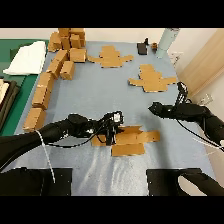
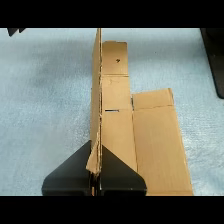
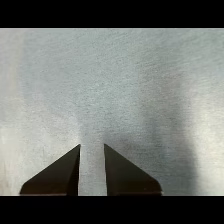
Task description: Fold the box.
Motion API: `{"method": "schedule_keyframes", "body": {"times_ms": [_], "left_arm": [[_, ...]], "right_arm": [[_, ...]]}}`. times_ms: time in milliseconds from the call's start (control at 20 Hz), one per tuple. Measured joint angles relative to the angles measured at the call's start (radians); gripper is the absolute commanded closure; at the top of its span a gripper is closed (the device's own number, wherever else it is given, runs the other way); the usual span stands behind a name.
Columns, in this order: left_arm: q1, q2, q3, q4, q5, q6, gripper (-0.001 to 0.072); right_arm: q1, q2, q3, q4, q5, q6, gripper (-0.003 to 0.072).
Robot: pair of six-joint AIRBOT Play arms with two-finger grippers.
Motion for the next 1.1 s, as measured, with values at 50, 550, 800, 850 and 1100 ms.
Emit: {"method": "schedule_keyframes", "body": {"times_ms": [50,550,800,850,1100], "left_arm": [[0.000,0.000,0.000,0.002,0.000,-0.001,0.0697],[0.023,0.000,0.024,0.053,-0.055,-0.010,0.0697],[0.041,-0.012,0.028,0.077,-0.087,-0.031,0.0697],[0.042,-0.016,0.028,0.085,-0.090,-0.036,0.0697],[0.047,-0.029,0.029,0.128,-0.105,-0.082,0.0697]], "right_arm": [[0.000,0.000,0.000,0.000,0.000,0.000,0.0466],[0.000,0.000,0.000,0.000,0.000,-0.001,0.0465],[0.000,0.000,0.000,0.000,0.000,-0.001,0.0466],[0.000,0.000,0.000,0.000,0.000,-0.001,0.0466],[0.000,0.000,0.000,0.000,0.000,-0.001,0.0465]]}}
